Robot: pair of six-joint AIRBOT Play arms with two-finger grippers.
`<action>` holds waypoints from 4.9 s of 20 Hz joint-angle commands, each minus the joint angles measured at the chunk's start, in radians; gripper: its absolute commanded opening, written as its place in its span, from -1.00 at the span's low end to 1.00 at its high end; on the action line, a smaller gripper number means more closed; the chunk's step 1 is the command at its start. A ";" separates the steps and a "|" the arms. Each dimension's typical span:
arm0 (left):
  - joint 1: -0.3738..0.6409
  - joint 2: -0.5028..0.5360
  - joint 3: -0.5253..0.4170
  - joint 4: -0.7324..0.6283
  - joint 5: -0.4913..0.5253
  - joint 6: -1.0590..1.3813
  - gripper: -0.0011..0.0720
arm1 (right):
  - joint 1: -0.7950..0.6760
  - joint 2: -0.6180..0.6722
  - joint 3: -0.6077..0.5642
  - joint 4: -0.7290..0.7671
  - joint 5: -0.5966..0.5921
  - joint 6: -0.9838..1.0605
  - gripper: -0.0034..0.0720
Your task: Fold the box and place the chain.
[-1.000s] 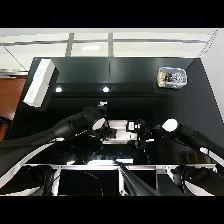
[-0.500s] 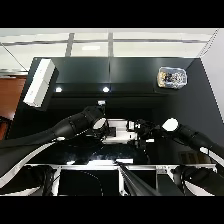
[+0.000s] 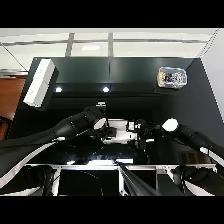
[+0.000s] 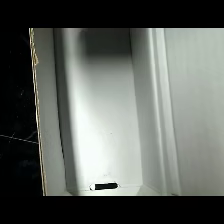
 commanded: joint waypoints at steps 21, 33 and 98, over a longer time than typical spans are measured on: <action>0.000 -0.007 0.001 -0.003 -0.005 0.032 -0.90 | 0.000 0.010 0.002 -0.003 -0.011 0.016 0.72; 0.000 -0.007 0.001 0.000 -0.027 0.052 -0.90 | 0.000 0.207 0.008 -0.386 0.141 0.193 0.72; 0.000 -0.008 0.001 -0.008 -0.026 0.052 -0.90 | -0.756 0.046 0.000 -0.417 0.665 1.452 -0.86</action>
